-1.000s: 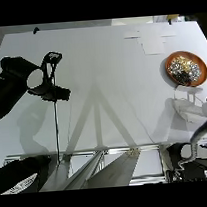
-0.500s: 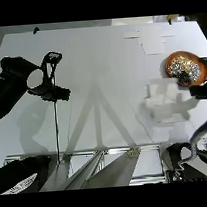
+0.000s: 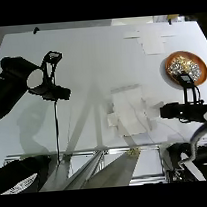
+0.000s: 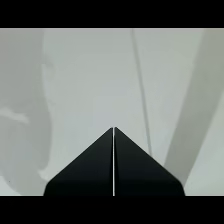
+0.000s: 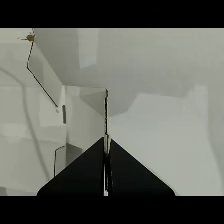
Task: Fold the box and place the chain.
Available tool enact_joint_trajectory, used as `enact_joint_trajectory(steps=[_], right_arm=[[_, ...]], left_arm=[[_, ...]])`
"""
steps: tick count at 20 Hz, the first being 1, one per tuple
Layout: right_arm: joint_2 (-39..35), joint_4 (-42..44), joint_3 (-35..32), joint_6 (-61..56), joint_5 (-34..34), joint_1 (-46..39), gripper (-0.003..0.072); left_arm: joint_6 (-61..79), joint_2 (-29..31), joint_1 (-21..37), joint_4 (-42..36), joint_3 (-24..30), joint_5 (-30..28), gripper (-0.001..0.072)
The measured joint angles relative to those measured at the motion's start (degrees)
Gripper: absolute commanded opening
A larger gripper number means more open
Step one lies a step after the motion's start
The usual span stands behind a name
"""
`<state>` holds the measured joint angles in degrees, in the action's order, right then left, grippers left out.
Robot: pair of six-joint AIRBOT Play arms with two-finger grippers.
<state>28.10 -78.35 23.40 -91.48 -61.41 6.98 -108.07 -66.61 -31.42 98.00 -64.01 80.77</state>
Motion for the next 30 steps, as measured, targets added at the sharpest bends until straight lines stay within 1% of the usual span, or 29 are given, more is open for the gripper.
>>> enact_joint_trajectory(steps=[2,3,4,5,6,9,10,13,15,18,20,24,27,30], right_arm=[[-2.03,0.46,-1.11,-1.81,0.85,2.36,0.0016],[-2.62,0.57,-1.46,-2.36,1.14,3.10,0.0016],[-3.10,0.68,-1.70,-2.91,1.40,3.65,0.0016],[-3.41,0.76,-1.90,-3.21,1.57,4.04,0.0016],[-3.67,0.81,-2.05,-3.43,1.79,4.33,0.0016],[-4.04,0.90,-2.23,-3.91,1.95,4.79,0.0016],[-4.11,0.96,-2.29,-4.02,2.08,4.87,0.0016],[-4.20,0.98,-2.32,-4.17,2.12,5.01,0.0016],[-4.22,0.98,-2.32,-4.31,2.12,5.03,0.0016],[-4.22,1.01,-2.32,-4.31,2.14,5.03,0.0016],[-4.22,1.01,-2.32,-4.31,2.14,5.03,0.0016],[-4.22,1.03,-2.32,-4.31,2.14,5.03,0.0016],[-4.22,1.05,-2.34,-4.31,2.14,5.03,0.0016],[-4.22,1.40,-2.32,-4.31,2.14,5.03,0.0016]], left_arm=[[0.09,0.00,0.00,0.02,0.00,-2.91,0.0023],[0.72,0.00,0.00,0.04,0.00,-4.87,0.0113],[1.79,0.00,0.00,0.00,0.00,-6.84,0.0237],[4.04,-0.07,0.00,-0.46,0.00,-8.61,0.0344],[7.08,-0.31,0.00,-1.42,0.00,-10.27,0.0413],[18.01,-2.25,0.11,-7.28,0.00,-14.27,0.0424],[22.56,-3.41,0.31,-11.28,0.00,-15.30,0.0457],[38.88,-8.83,1.62,-28.74,0.00,-15.89,0.0465],[49.66,-13.49,2.71,-40.96,0.00,-14.47,0.0504],[60.89,-19.98,3.67,-53.13,0.00,-12.09,0.0506],[66.18,-23.82,3.91,-58.38,0.00,-10.14,0.0506],[74.12,-30.03,4.13,-66.45,0.00,-8.07,0.0506],[78.18,-32.79,4.15,-70.62,0.00,-7.78,0.0505],[80.48,-34.42,4.15,-72.98,0.00,-8.24,0.0500]])
